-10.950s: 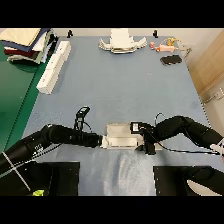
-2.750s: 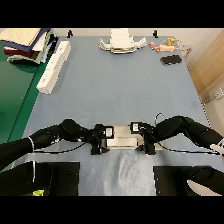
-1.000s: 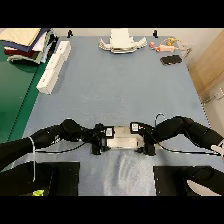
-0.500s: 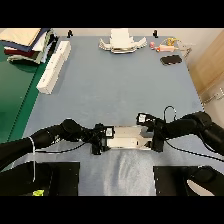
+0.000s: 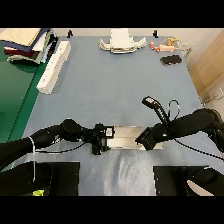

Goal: Fold the box.

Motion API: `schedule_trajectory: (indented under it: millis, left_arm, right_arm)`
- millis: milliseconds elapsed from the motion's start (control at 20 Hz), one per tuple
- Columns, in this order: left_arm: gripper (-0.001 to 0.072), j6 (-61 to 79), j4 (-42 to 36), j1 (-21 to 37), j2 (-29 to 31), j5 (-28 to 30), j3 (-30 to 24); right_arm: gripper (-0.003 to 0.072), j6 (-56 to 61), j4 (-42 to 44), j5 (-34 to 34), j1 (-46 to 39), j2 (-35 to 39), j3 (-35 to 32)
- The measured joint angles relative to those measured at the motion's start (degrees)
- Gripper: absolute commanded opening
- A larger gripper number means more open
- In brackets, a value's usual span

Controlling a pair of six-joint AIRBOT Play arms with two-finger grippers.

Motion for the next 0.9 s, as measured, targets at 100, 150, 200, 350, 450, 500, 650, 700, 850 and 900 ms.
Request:
schedule_trajectory:
  millis: [100,150,200,350,450,500,650,700,850,900]
  left_arm:
    - [0.0513,0.02,0.0,0.0,0.0,0.0,0.0]
    - [0.0513,0.02,0.0,0.0,0.0,0.0,0.0]
    - [0.0513,0.0,0.0,0.0,0.0,0.0,0.0]
    - [0.0513,0.0,0.0,0.0,0.0,0.0,0.0]
    - [0.0513,0.0,0.0,0.0,0.0,-0.02,0.0]
    - [0.0513,0.0,0.0,0.0,0.0,-0.02,0.0]
    - [0.0513,-0.09,-0.02,0.0,0.0,-0.04,0.0]
    - [0.0513,-0.09,-0.02,0.0,0.0,-0.04,0.0]
    - [0.0513,-0.11,-0.04,0.0,0.0,-0.04,0.0]
    - [0.0513,-0.02,-0.02,0.0,0.0,-0.04,0.0]
  right_arm:
    - [0.0003,1.44,3.04,5.6,1.25,-2.43,0.13]
    - [0.0003,1.86,3.98,8.22,1.57,-3.78,0.24]
    - [0.0003,2.25,4.42,10.67,1.75,-5.31,0.39]
    - [0.0004,2.82,4.42,16.48,2.08,-10.84,1.11]
    - [0.0004,3.13,4.11,18.84,2.16,-14.73,1.55]
    - [0.0004,3.15,4.04,19.5,2.25,-16.63,1.7]
    - [0.0003,3.13,3.96,20.57,2.43,-20.85,1.92]
    - [0.0004,3.1,3.96,20.72,2.45,-21.79,1.95]
    - [0.0003,2.8,3.98,21.09,2.47,-23.23,2.01]
    - [0.0004,2.64,3.82,21.16,2.49,-23.52,1.99]
